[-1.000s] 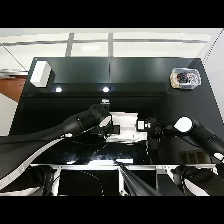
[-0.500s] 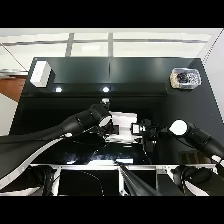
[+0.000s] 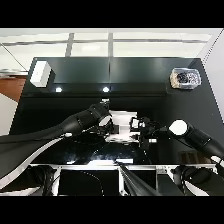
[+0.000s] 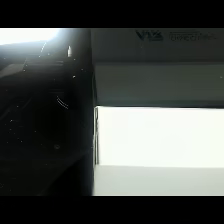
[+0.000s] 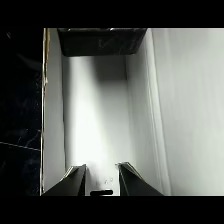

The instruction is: Fold the box and place the chain.

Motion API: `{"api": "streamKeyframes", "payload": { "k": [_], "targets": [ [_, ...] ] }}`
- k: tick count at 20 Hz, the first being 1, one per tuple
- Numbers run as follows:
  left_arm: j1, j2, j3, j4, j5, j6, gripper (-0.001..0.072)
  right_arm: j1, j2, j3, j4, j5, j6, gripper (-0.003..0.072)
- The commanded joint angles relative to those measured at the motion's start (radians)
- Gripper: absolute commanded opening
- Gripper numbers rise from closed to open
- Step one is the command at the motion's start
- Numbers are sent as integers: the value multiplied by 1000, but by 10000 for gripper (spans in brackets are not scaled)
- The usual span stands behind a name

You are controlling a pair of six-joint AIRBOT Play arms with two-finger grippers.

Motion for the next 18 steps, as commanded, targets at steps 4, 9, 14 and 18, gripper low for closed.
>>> {"api": "streamKeyframes", "payload": {
  "k": [4,9,14,18],
  "targets": [
    [0,0,1,0,1,1,29,1,-1,-21,7,-8,1,242],
    [0,0,1,0,0,1,29,1,-1,-21,33,-20,2,266],
    [0,0,1,0,0,1,30,-2,0,-19,29,-24,9,75],
    [0,0,1,0,4,1,31,-82,63,42,-138,58,475,49]
  ]
}}
